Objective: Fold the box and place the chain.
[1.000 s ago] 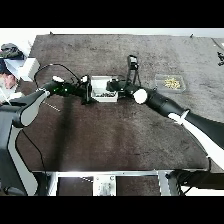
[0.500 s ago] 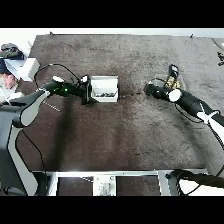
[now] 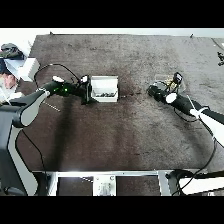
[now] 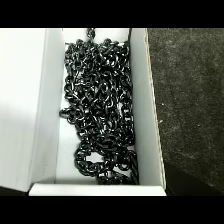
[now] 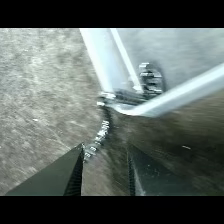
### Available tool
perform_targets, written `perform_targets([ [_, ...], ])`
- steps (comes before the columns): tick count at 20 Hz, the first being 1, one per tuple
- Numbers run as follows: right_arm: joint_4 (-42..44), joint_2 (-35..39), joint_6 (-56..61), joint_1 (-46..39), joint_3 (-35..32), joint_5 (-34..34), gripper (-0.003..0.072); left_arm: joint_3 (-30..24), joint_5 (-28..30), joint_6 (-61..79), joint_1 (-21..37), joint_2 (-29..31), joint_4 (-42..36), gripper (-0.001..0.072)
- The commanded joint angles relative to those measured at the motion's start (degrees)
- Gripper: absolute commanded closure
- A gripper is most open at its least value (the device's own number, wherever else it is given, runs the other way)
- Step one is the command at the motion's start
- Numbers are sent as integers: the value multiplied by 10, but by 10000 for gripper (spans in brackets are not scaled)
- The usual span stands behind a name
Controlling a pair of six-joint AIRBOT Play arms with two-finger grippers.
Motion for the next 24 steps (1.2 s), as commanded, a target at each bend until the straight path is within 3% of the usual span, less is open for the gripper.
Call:
perform_targets([
  [1, 20, -42, 3, 16, 39, -16, 533, 0, 0, 0, 0, 0, 0, 305],
  [4, 37, -39, 5, 22, 50, -11, 693, 0, 0, 0, 0, 0, 0, 304],
  [12, 20, 189, -77, 158, 50, 19, 692, 0, 0, 0, 0, 0, 0, 304],
  [15, 17, 237, -77, 223, 50, -20, 692, 0, 0, 0, 0, 0, 0, 305],
  [21, 16, 225, -77, 326, 71, -95, 692, 0, 0, 0, 0, 0, 0, 305],
  [24, 16, 191, -77, 335, 71, -86, 692, 0, 0, 0, 0, 0, 0, 305],
])
